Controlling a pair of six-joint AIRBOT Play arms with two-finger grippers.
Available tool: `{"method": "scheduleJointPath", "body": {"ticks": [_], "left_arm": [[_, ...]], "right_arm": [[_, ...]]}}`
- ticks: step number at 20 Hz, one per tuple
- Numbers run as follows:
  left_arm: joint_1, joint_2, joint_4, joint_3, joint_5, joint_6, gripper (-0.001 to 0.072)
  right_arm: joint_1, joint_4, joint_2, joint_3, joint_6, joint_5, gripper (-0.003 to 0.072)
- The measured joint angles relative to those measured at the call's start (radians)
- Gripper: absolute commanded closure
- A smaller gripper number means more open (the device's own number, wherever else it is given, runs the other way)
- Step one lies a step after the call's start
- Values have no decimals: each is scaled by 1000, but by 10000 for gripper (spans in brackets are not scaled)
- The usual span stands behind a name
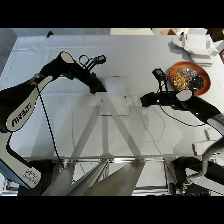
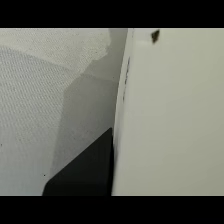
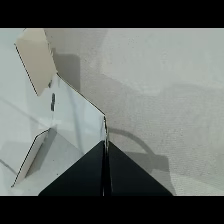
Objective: Fold the box and place the chain.
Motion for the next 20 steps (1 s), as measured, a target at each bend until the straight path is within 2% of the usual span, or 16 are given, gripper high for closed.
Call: {"method": "scheduleJointPath", "body": {"ticks": [17, 18, 20], "left_arm": [[-1, 5, -2, 0, -6, 4, 696], [-1, 5, -2, 0, -6, 3, 696], [-1, 5, -2, 0, -5, -3, 700]], "right_arm": [[0, 0, 0, 0, 0, 1, 677], [0, 0, 0, 0, 0, 1, 660], [0, 0, 0, 0, -1, 2, 354]]}}
